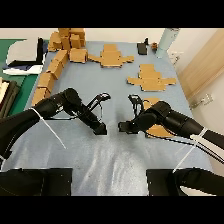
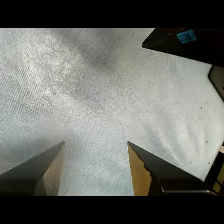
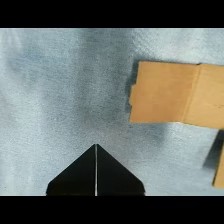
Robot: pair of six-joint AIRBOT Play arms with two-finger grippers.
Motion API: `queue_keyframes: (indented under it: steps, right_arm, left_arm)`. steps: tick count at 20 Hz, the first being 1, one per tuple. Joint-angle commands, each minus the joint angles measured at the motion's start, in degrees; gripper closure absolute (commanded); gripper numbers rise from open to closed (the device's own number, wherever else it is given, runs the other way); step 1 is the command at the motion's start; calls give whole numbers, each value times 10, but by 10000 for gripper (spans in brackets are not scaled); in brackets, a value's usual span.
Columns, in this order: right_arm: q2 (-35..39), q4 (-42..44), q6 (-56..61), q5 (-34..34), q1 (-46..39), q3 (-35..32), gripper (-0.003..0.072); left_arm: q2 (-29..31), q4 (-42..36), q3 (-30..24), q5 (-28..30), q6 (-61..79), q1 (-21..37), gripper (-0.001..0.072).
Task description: Fold the box.
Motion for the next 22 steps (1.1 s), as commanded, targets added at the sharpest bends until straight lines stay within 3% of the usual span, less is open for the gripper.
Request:
queue_keyframes:
  steps: [1,6,7,9,11,13,16,17,18,22]
  right_arm:
    - [0,0,0,0,0,0,680]
    - [0,14,0,0,0,1,675]
    - [0,10,0,-22,-2,8,599]
    - [0,-41,0,-108,-36,49,578]
    - [0,-136,-2,-206,-102,106,394]
    - [0,-206,-49,-265,-202,150,381]
    - [-2,-183,-178,-256,-391,164,380]
    - [-6,-170,-228,-253,-445,164,339]
    - [-13,-160,-274,-253,-497,164,210]
    - [-55,-92,-348,-207,-631,164,204]
  left_arm:
    - [0,0,0,0,0,0,114]
    - [0,0,0,0,0,0,114]
    - [0,0,0,0,0,0,114]
    - [0,0,0,0,0,0,114]
    - [0,0,0,0,0,0,114]
    - [0,0,0,0,0,0,114]
    - [0,0,0,3,0,0,114]
    - [0,-2,0,5,0,-1,114]
    - [0,-6,0,5,0,0,114]
    - [0,-38,0,5,0,-1,114]
